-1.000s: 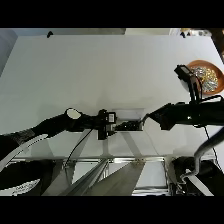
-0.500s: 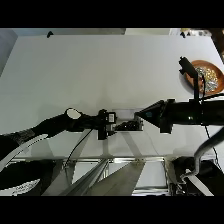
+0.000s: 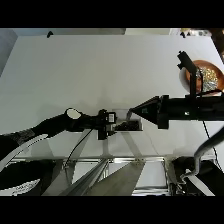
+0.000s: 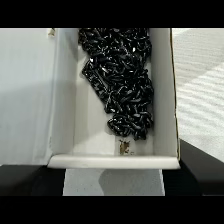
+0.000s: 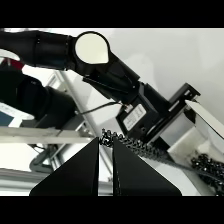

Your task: Fold the box and place the chain.

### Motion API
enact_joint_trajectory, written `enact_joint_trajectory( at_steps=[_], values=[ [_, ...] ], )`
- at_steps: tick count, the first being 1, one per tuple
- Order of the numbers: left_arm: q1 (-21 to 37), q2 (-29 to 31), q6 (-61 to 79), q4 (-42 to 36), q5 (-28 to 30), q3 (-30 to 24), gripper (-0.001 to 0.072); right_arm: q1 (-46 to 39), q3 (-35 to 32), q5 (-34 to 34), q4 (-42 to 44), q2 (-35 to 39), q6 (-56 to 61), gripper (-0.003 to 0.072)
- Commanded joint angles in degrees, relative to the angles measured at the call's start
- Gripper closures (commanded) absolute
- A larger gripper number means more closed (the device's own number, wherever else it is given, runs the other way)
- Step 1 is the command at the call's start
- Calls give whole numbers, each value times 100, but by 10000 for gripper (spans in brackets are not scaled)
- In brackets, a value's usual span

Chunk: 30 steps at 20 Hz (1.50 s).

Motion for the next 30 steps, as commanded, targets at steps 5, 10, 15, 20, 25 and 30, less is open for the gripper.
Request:
enact_joint_trajectory(
  at_steps=[5,10,15,20,25,30],
  values=[
    [-2,4,0,2,2,2,336,640,-2,-26,-933,-986,-35,668],
    [-2,4,0,2,2,2,336,1263,-2,-426,-1880,-1753,538,667],
    [-2,4,2,2,2,2,336,1613,-2,-651,-2177,-2159,894,642],
    [-2,4,0,2,2,2,336,1604,24,-625,-2251,-2031,914,498],
    [-2,4,0,2,0,2,336,1040,1108,-35,-3005,-1397,557,511],
    [-2,4,0,2,2,2,336,461,1373,-776,-3062,-1534,-872,667]
  ],
)
